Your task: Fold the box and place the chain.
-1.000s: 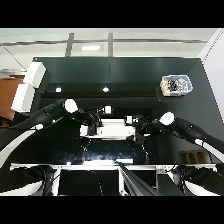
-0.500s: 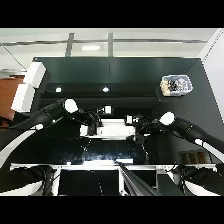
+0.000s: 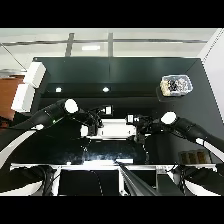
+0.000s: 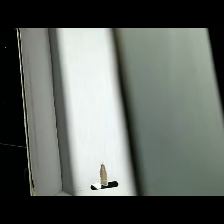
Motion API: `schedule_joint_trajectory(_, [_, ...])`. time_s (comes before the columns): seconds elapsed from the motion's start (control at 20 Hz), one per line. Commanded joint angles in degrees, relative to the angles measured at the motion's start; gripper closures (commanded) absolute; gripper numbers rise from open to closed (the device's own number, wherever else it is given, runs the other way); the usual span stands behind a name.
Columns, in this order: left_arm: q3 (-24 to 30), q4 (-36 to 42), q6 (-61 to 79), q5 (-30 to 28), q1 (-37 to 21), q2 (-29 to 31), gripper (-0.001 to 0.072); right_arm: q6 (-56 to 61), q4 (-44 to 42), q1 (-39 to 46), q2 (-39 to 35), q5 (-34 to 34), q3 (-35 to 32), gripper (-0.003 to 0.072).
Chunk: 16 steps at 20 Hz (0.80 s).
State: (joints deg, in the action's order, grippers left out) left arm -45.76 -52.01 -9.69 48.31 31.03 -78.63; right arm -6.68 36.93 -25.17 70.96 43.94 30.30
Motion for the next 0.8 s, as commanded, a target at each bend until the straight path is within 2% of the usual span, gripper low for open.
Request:
schedule_joint_trajectory(0.0, [0.02,-0.04,0.02,-0.11,0.02,0.00,0.0683,0.00,0.87,0.04,0.02,-2.43,-0.02,0.0086])
schedule_joint_trajectory(0.55, [0.00,0.00,0.02,-0.07,0.04,0.00,0.0676,-0.02,1.49,0.04,0.02,-3.04,-0.02,0.0088])
schedule_joint_trajectory(0.6, [0.00,0.00,0.02,-0.07,0.04,0.00,0.0648,0.00,1.49,0.04,0.02,-3.04,-0.02,0.0103])
schedule_joint_trajectory(0.65, [0.00,0.00,0.02,-0.09,0.04,0.00,0.0574,0.00,1.49,0.04,0.02,-3.04,-0.02,0.0103])
schedule_joint_trajectory(0.7, [0.00,0.00,0.02,-0.09,0.04,0.00,0.0543,0.00,1.49,0.04,0.02,-3.02,-0.02,0.0103])
schedule_joint_trajectory(0.75, [0.00,0.00,0.02,-0.11,0.04,0.00,0.0543,0.00,1.46,0.04,0.02,-3.02,-0.02,0.0103])
